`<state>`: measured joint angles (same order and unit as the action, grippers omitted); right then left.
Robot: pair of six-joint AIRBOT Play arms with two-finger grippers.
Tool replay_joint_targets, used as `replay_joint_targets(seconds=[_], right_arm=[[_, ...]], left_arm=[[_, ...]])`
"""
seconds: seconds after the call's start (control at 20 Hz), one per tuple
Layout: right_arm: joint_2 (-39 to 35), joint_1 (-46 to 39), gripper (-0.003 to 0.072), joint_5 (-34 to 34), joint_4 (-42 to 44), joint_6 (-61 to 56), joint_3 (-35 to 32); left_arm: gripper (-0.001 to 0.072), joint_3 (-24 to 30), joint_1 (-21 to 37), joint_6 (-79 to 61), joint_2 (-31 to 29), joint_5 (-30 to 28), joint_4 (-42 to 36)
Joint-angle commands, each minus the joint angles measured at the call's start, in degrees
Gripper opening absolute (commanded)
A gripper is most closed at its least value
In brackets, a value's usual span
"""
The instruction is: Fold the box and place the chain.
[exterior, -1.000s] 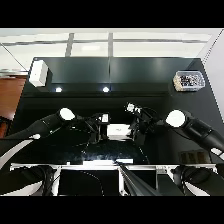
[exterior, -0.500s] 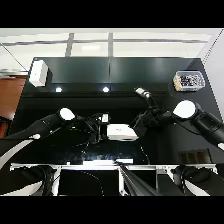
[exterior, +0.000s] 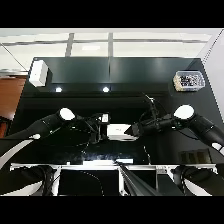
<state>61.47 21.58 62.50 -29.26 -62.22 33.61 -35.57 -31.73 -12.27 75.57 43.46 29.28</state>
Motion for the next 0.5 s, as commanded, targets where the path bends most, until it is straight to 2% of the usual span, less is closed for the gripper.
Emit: replay_joint_targets(seconds=[0.0, 0.45], right_arm=[[2.45, 0.22, 0.0045, -1.92, 2.01, -0.33, -0.42], [8.26, 0.22, 0.0045, -3.80, -1.49, -0.33, -0.42]], left_arm=[[0.0423, -0.02, 0.00, -0.02, 0.04, -0.02, 0.02], [0.0423, -0.02, 0.00, -0.02, 0.04, -0.02, 0.02]])
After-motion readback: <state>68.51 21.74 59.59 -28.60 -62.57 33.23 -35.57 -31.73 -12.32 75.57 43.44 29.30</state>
